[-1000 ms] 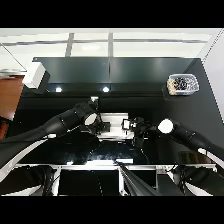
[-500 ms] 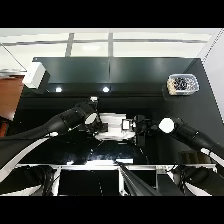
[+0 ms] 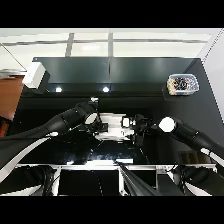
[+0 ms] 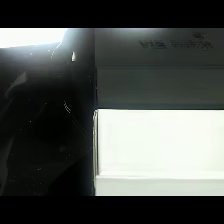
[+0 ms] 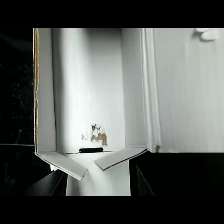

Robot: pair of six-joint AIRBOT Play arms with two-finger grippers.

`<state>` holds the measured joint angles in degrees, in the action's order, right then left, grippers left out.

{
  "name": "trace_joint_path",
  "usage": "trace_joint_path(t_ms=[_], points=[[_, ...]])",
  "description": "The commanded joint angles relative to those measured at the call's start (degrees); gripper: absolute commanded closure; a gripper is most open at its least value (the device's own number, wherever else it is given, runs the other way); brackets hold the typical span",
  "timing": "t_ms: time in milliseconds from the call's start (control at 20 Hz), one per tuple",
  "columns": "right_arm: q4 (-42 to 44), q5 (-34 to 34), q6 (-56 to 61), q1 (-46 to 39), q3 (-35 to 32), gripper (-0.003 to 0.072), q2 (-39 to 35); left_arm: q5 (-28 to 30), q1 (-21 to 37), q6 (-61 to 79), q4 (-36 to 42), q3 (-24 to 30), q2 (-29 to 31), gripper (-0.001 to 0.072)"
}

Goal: Fold the box and place the chain.

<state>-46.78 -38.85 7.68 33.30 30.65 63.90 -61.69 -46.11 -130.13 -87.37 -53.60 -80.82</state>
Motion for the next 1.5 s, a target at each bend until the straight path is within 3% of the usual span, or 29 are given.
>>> trace_joint_path(t_ms=[0, 50, 100, 150, 600, 900, 1450], points=[[3.5, 0.1, 0.0, 0.0, 0.0, 0.0223, 0.4, -0.1, 0.0, 0.1, 0.0, 0.0, 0.0, 0.0682], [4.4, 0.0, 0.0, 0.0, 0.0, 0.0235, 0.8, -0.1, 0.0, 0.1, 0.0, 0.0, 0.0, 0.0682], [5.0, -0.2, 0.0, 0.0, 0.0, 0.0376, 1.0, -0.1, 0.0, 0.1, 0.0, 0.0, 0.0, 0.0682], [5.0, -0.1, 0.0, 0.0, 0.0, 0.0391, 1.0, -0.1, 0.0, 0.1, 0.0, 0.0, 0.0, 0.0682], [9.2, 2.6, 0.0, 2.5, 0.0, 0.0392, 2.3, -0.1, 0.0, 0.1, 0.0, 0.0, 0.0, 0.0682], [11.3, 10.4, 0.0, 5.9, 0.0, 0.0391, 2.9, -0.1, 0.0, 0.1, 0.0, 0.0, 0.0, 0.0682], [11.2, 10.3, 0.0, 5.8, 0.0, 0.0381, 3.2, -0.4, 0.0, 0.1, 0.0, 0.0, 0.0, 0.0682]])
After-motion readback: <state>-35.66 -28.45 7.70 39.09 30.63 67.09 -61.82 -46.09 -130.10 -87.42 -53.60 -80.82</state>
